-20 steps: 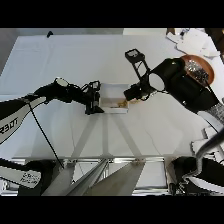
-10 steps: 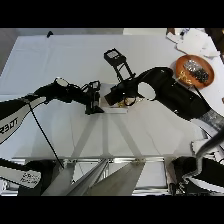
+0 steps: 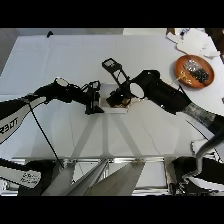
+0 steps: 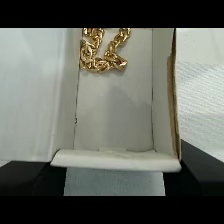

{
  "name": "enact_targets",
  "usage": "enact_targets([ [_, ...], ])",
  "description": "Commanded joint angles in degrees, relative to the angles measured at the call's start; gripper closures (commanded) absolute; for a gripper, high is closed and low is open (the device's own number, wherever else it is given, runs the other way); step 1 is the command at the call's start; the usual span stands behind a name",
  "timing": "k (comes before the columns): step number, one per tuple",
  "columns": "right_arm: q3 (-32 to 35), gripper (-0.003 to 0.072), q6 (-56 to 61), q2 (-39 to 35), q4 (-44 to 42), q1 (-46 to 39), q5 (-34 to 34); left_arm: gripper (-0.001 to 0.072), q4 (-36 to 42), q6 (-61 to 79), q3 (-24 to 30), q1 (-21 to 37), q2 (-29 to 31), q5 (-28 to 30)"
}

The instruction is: Fold the box and place the chain.

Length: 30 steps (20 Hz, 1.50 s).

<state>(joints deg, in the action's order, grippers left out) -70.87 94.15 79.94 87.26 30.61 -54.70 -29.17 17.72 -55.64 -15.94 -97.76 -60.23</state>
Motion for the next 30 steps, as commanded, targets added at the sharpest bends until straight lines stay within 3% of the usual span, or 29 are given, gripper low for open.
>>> enact_targets([
  [1, -0.1, 0.0428, -0.3, -3.6, 1.3, -5.7, -2.3, 0.0318, 0.0, 0.0, 0.0, 0.0, 0.0, 0.0],
  [7, -0.1, 0.0404, -0.2, -10.3, 8.6, -23.9, -3.0, 0.0318, 0.0, 0.0, 0.0, 0.0, 0.0, 0.0],
  [9, -0.1, 0.0348, -0.2, -9.9, 8.5, -31.0, -2.5, 0.0317, 0.0, 0.0, 0.0, 0.0, 0.0, 0.0],
  [16, -0.3, 0.0313, -6.8, -2.3, 8.3, -49.8, -0.3, 0.0318, 0.0, 0.0, 0.0, 0.0, 0.0, 0.0],
  [25, -15.7, 0.0313, -8.7, 20.9, 5.0, -52.9, 0.0, 0.0318, 0.0, 0.0, 0.0, 0.0, 0.0, 0.0],
  [30, -16.8, 0.031, -8.7, 26.2, 2.4, -52.9, 1.5, 0.0318, 0.0, 0.0, 0.0, 0.0, 0.0, 0.0],
])
